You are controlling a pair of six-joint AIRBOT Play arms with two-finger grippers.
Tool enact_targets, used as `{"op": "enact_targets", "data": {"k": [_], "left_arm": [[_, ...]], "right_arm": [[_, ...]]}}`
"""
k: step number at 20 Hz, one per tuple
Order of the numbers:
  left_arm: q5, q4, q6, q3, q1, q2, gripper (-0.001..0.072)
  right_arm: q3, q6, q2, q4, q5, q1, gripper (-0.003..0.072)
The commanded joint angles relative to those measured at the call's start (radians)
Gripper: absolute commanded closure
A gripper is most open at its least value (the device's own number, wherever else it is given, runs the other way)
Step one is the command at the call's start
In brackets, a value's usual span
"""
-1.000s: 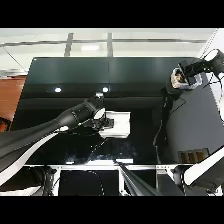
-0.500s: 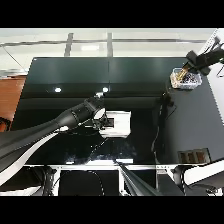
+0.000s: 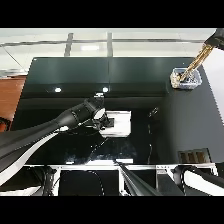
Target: Fold the box and place the chain.
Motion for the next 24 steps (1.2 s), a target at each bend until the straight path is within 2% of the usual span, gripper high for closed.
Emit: {"op": "enact_targets", "data": {"k": [1, 4, 6, 9, 12, 14, 18, 24], "left_arm": [[0.006, 0.000, 0.000, 0.000, 0.001, 0.000, 0.0682], [0.005, 0.000, 0.000, 0.000, 0.001, 0.000, 0.0682], [0.004, 0.000, 0.000, 0.000, 0.001, 0.000, 0.0682], [0.005, 0.000, 0.000, 0.000, 0.001, 0.000, 0.0682], [0.005, 0.000, 0.000, 0.000, 0.001, 0.000, 0.0683], [0.004, 0.000, 0.000, 0.000, 0.001, 0.000, 0.0682], [0.004, 0.000, 0.000, 0.000, 0.001, 0.000, 0.0682], [0.004, 0.000, 0.000, 0.000, 0.001, 0.000, 0.0682]], "right_arm": [[-0.162, -0.102, 0.209, 0.099, 0.042, 0.065, 0.0670], [-0.321, -0.151, 0.347, 0.183, 0.082, 0.157, 0.0671], [-0.370, -0.153, 0.388, 0.261, 0.108, 0.213, 0.0670], [-0.376, -0.152, 0.393, 0.338, 0.112, 0.290, 0.0670], [-0.388, -0.151, 0.393, 0.340, 0.101, 0.352, 0.0670], [-0.436, -0.149, 0.393, 0.346, 0.079, 0.375, 0.0671], [-0.557, -0.156, 0.391, 0.407, 0.010, 0.386, 0.0678], [-0.558, -0.156, 0.390, 0.442, -0.007, 0.385, 0.0678]]}}
